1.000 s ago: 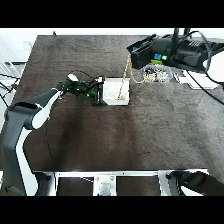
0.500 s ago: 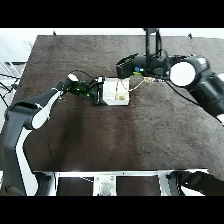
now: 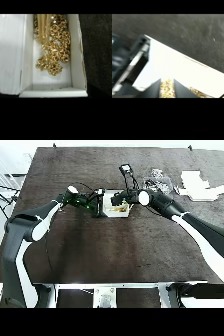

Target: Fold the box and place the chain.

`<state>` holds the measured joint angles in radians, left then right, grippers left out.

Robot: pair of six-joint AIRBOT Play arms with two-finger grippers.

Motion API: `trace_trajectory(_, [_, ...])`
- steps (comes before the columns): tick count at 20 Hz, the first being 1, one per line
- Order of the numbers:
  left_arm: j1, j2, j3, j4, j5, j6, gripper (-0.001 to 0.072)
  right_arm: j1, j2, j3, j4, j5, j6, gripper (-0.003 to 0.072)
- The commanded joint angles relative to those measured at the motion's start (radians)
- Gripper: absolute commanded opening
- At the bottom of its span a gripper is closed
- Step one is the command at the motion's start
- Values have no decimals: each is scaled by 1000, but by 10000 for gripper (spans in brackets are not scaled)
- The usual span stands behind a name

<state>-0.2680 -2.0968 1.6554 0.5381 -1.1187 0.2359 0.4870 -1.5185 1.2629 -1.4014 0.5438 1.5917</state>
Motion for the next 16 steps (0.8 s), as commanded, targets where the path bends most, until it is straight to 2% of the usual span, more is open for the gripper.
trace_trajectory(1, [0,0,0,0,0,0,533,-42,3,-8,-7,-8,-7,427])
trace_trajectory(4, [0,0,0,0,0,0,533,-113,105,-19,-76,36,-32,435])
trace_trajectory(6, [0,0,0,0,0,0,533,-219,116,-32,-95,34,-16,443])
trace_trajectory(7, [0,0,0,0,0,0,533,-285,100,-39,-94,32,9,511])
trace_trajectory(9, [0,0,0,0,1,0,533,-393,30,-40,-41,22,24,520])
trace_trajectory(11, [0,0,0,0,1,0,533,-447,-60,-31,72,-21,-22,520])
trace_trajectory(13, [0,0,0,0,1,0,533,-454,-154,9,191,-32,-134,520])
trace_trajectory(16, [0,0,0,0,1,0,533,-453,-274,101,285,-32,-195,513])
